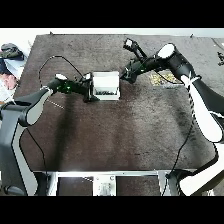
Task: Fold the box and place the chain.
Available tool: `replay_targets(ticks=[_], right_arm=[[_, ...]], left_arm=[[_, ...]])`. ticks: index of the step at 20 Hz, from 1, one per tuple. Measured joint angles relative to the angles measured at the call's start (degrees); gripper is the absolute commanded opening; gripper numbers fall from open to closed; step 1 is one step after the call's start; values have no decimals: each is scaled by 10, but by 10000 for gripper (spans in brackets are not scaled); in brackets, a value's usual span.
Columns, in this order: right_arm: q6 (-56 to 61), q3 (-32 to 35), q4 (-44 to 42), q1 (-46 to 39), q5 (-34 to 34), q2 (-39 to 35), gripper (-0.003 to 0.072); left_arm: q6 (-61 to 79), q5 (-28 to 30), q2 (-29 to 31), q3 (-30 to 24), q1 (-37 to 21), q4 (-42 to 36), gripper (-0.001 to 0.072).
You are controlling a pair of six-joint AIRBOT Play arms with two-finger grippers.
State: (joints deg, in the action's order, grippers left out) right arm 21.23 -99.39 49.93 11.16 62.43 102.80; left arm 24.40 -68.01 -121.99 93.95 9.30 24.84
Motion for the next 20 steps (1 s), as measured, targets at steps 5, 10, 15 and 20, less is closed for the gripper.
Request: replay_targets(ticks=[5,10,15,20], right_arm=[[-49,0,5,-29,-12,75,337],[-172,0,-40,-31,-20,133,338],[-261,0,-64,-24,-20,155,339],[-306,0,-71,-11,-24,160,336]], left_arm=[[0,0,0,0,0,0,348],[0,0,0,0,0,0,348],[0,0,0,0,0,0,349],[0,0,0,0,0,0,348]])
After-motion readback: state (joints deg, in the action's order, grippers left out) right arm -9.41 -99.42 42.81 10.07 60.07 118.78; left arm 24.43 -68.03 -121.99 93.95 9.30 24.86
